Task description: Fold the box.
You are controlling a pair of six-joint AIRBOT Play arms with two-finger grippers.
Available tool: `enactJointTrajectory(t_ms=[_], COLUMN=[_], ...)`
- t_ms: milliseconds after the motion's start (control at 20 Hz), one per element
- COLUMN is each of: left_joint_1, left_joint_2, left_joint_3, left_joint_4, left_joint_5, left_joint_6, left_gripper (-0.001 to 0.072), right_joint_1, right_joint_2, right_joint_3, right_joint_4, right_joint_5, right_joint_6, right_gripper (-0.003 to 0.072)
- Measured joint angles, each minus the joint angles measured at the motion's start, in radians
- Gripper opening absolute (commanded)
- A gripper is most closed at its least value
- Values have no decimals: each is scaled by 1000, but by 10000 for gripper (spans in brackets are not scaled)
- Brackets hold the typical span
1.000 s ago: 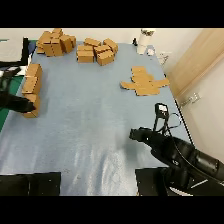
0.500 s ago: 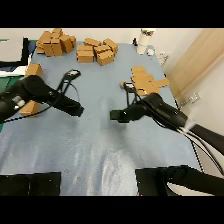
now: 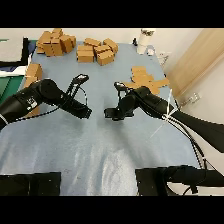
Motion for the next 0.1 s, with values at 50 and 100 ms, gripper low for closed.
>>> enactJointTrajectory(t_ms=[50, 100], left_joint_1=[-1, -2], left_joint_2=[-1, -1], left_joint_3=[0, 0], left_joint_4=[0, 0], left_joint_5=[1, 1], left_joint_6=[0, -1], left_gripper=[13, 13], right_joint_1=[0, 0], right_joint_2=[-2, -3], right_joint_3=[1, 2], right_joint_4=[1, 2], right_joint_5=[-6, -10], right_joint_6=[-2, -4], right_gripper=[2, 3])
